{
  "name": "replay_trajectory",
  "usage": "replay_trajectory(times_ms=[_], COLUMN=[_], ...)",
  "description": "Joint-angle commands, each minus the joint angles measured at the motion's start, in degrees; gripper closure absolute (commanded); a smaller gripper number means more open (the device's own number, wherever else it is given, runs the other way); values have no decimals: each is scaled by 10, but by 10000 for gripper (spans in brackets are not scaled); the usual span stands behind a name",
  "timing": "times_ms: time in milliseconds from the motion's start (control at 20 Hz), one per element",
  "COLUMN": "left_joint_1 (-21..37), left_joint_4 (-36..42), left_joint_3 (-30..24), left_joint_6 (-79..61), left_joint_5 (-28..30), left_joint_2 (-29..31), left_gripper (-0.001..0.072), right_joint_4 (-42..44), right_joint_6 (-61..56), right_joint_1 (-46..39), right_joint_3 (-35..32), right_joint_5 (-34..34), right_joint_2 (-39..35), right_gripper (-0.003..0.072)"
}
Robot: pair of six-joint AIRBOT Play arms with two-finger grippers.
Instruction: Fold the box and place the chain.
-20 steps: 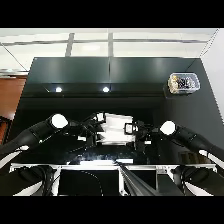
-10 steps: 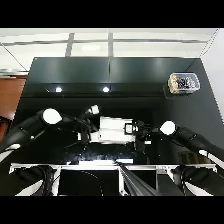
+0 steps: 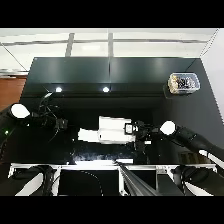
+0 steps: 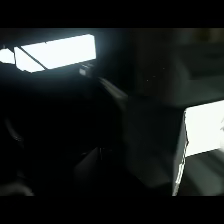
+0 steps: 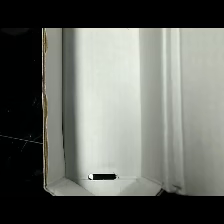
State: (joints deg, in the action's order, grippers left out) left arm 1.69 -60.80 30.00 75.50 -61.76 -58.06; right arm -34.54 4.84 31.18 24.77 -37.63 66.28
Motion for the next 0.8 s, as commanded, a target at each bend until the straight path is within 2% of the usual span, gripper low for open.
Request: replay_trajectory(times_ms=[0, 150, 250, 550, 750], left_joint_1=[43, 33, 25, -60, -72], left_joint_4=[150, 148, 177, 239, 271], left_joint_3=[-45, -47, -47, -45, -43], left_joint_6=[5, -17, -49, -145, -171], left_joint_5=[-41, -41, -41, 1, -2], left_joint_2=[-47, -110, -138, -158, -164], left_gripper=[683, 684, 684, 683, 679], right_joint_4=[0, 0, 0, 0, 0], right_joint_6=[0, 0, 0, 0, 0], right_joint_1=[0, 0, 0, 0, 0], right_joint_3=[0, 0, 0, 0, 0], right_joint_5=[0, 0, 0, 0, 0], right_joint_2=[0, 0, 0, 0, 0], right_gripper=[579, 579, 579, 579, 578])
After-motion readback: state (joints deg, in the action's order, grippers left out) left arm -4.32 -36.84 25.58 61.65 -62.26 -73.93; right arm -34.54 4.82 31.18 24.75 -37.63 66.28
